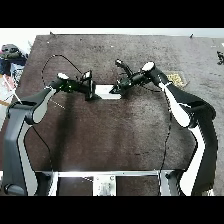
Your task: Fold the box and place the chain.
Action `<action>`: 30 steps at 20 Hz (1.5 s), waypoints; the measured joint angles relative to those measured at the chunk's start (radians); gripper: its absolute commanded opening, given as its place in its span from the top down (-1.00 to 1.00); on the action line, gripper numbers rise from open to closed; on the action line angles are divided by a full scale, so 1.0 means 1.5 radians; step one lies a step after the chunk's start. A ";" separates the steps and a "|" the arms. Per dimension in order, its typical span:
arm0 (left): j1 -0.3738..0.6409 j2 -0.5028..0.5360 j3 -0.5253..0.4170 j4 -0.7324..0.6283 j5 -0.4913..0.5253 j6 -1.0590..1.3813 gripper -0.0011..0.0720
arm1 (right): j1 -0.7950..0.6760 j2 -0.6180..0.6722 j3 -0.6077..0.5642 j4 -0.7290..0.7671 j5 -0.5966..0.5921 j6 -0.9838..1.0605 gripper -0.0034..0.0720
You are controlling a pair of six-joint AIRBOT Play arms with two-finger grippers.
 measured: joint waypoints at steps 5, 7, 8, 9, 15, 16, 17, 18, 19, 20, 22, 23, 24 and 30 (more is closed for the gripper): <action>0.000 0.000 0.000 -0.001 0.000 -0.003 0.05 | -0.002 0.075 -0.001 0.069 -0.015 -0.031 0.87; 0.000 0.000 0.000 -0.001 0.000 -0.003 0.05 | -0.005 0.121 -0.002 0.083 -0.024 -0.028 0.88; 0.000 0.000 0.000 -0.001 0.000 -0.003 0.05 | -0.011 0.152 -0.006 0.093 -0.026 -0.015 0.88; 0.000 0.000 0.000 -0.001 0.000 -0.003 0.05 | -0.015 0.183 -0.017 0.100 -0.029 -0.005 0.88; 0.000 0.000 0.000 -0.001 0.000 -0.002 0.05 | -0.054 0.434 -0.223 0.055 -0.160 0.076 0.88; 0.000 0.000 0.000 -0.001 0.000 -0.002 0.05 | -0.061 0.490 -0.282 0.056 -0.209 0.084 0.87; 0.000 0.000 0.000 -0.001 0.000 -0.002 0.05 | -0.066 0.542 -0.343 0.053 -0.261 0.091 0.87; 0.000 0.000 0.000 -0.001 0.000 -0.002 0.05 | -0.070 0.596 -0.409 0.045 -0.318 0.095 0.87; 0.000 0.000 0.000 -0.001 0.000 -0.002 0.05 | -0.075 0.659 -0.483 0.043 -0.391 0.100 0.87; 0.000 0.000 0.000 0.000 0.001 -0.002 0.05 | -0.077 0.724 -0.558 0.047 -0.465 0.102 0.87; 0.000 0.000 0.000 -0.001 0.001 -0.002 0.05 | -0.079 0.845 -0.703 0.050 -0.584 0.105 0.87; 0.000 0.000 0.000 -0.001 0.001 -0.001 0.05 | -0.080 0.904 -0.765 0.056 -0.641 0.107 0.87; 0.000 0.000 0.000 0.000 0.001 -0.001 0.05 | -0.081 0.964 -0.831 0.056 -0.686 0.108 0.87; 0.000 0.000 0.000 -0.001 0.001 0.001 0.05 | -0.082 1.253 -1.105 0.060 -0.840 0.110 0.87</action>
